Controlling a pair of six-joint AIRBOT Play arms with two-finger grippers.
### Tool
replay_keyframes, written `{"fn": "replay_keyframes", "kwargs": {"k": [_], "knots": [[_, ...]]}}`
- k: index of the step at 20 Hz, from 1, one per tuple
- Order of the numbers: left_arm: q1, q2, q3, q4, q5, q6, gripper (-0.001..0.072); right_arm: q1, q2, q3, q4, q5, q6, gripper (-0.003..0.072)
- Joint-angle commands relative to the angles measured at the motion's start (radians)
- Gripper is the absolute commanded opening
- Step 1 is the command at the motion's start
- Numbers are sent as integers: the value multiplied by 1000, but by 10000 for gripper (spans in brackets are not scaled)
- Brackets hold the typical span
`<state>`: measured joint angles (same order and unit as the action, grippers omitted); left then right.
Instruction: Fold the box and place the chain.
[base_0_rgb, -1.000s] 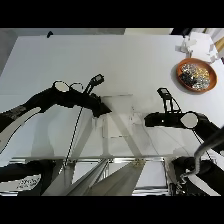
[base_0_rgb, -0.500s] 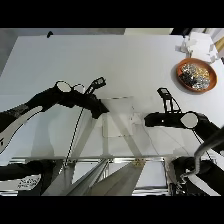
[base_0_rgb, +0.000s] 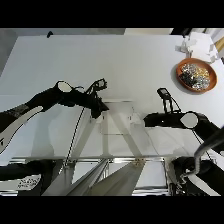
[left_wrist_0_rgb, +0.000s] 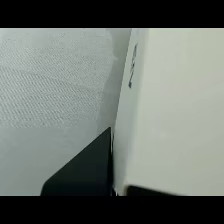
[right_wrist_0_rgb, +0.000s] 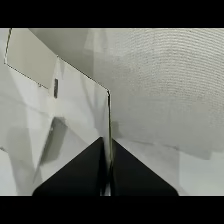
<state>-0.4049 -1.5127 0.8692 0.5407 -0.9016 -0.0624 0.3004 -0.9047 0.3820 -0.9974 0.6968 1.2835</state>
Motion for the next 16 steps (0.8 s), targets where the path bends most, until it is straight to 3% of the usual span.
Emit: {"fn": "replay_keyframes", "kwargs": {"k": [1, 3, 5, 7, 10, 13, 16], "knots": [[-1, -1, 1, -9, 12, 21, 7, 1, 10, 0, 6, -5, 2, 115], [-2, -1, 1, -9, 15, 22, 5, 1, 32, 0, 6, -4, 1, 127], [-2, -1, 1, -9, 10, 24, 5, 1, 62, 0, 6, -2, 0, 245], [-4, -1, 1, -12, -37, 92, 4, 1, 107, 0, 6, 4, 1, 310], [-32, -5, 1, -9, -90, 201, 4, 0, 198, 9, -4, 57, 2, 323], [-80, -19, 1, -10, -57, 261, 4, -8, 304, 35, -60, 143, 23, 322], [-116, -32, 1, -11, -14, 277, 4, -15, 412, 46, -207, 209, 112, 321]]}}
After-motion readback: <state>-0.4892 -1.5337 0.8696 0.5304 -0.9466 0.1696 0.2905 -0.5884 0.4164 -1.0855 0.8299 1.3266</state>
